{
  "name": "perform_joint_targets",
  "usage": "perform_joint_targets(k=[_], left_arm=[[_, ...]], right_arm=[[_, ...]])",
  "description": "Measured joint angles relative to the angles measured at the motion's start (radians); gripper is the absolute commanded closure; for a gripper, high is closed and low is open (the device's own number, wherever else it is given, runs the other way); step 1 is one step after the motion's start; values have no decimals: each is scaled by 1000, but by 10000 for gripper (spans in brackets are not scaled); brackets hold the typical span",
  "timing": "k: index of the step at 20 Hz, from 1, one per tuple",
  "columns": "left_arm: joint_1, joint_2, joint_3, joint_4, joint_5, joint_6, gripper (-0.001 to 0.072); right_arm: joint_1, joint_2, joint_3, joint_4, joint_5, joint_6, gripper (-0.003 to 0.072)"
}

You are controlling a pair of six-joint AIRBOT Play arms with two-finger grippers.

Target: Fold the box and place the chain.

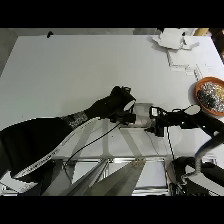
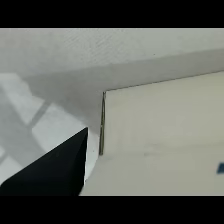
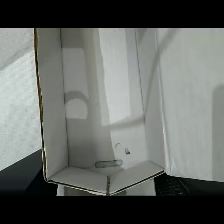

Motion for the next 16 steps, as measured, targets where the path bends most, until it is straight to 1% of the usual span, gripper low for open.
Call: perform_joint_targets(k=[7,8,9,10,13,16], left_arm=[[-6,-13,5,5,3,-56,449],[-7,-14,5,6,5,-63,489],[-8,-15,5,5,10,-69,591],[-10,-16,5,6,12,-75,635],[-11,-17,5,10,9,-97,708],[-12,-17,5,11,10,-103,705]], right_arm=[[0,0,0,0,0,0,277],[0,0,0,0,0,0,277],[0,0,0,0,0,0,277],[0,0,0,0,0,1,277],[0,0,0,0,1,1,277],[0,0,0,0,1,1,277]])
